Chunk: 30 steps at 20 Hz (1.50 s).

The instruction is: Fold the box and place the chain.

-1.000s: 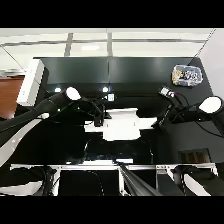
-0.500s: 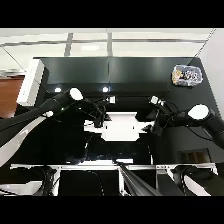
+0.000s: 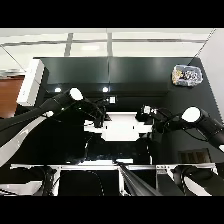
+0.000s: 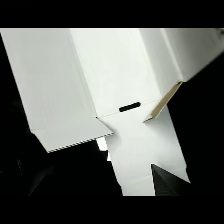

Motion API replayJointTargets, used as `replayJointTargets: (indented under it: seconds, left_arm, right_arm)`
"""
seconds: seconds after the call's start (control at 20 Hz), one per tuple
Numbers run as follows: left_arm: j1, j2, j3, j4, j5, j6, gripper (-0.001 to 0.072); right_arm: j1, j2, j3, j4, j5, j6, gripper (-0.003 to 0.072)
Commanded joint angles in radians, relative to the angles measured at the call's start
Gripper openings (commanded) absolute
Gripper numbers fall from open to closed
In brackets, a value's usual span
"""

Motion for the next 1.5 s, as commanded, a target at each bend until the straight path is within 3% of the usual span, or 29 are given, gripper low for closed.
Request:
replayJointTargets:
  seconds: [0.0, 0.25, 0.5, 0.65, 0.9, 1.45]
  left_arm:
    - [0.001, -0.001, 0.000, 0.002, -0.001, 0.000, 0.0029]
    - [0.001, -0.001, 0.000, 0.002, -0.001, 0.000, 0.0029]
    - [0.001, -0.001, 0.000, 0.002, -0.005, 0.000, 0.0029]
    - [0.001, -0.001, 0.000, 0.002, -0.011, 0.000, 0.0029]
    - [0.001, -0.001, 0.000, 0.002, -0.024, 0.000, 0.0029]
    - [0.000, -0.001, 0.003, 0.002, -0.018, 0.000, 0.0028]
  right_arm:
    - [0.037, -0.001, -0.027, -0.005, 0.004, -0.004, 0.0711]
    - [0.201, -0.001, -0.092, 0.042, -0.191, -0.016, 0.0711]
    - [0.261, -0.001, -0.085, 0.051, -0.375, -0.022, 0.0711]
    - [0.257, 0.000, -0.032, -0.024, -0.336, -0.038, 0.0711]
    - [0.217, 0.000, 0.050, -0.010, -0.313, -0.053, 0.0711]
    - [0.123, -0.006, 0.053, 0.052, -0.284, -0.120, 0.0711]
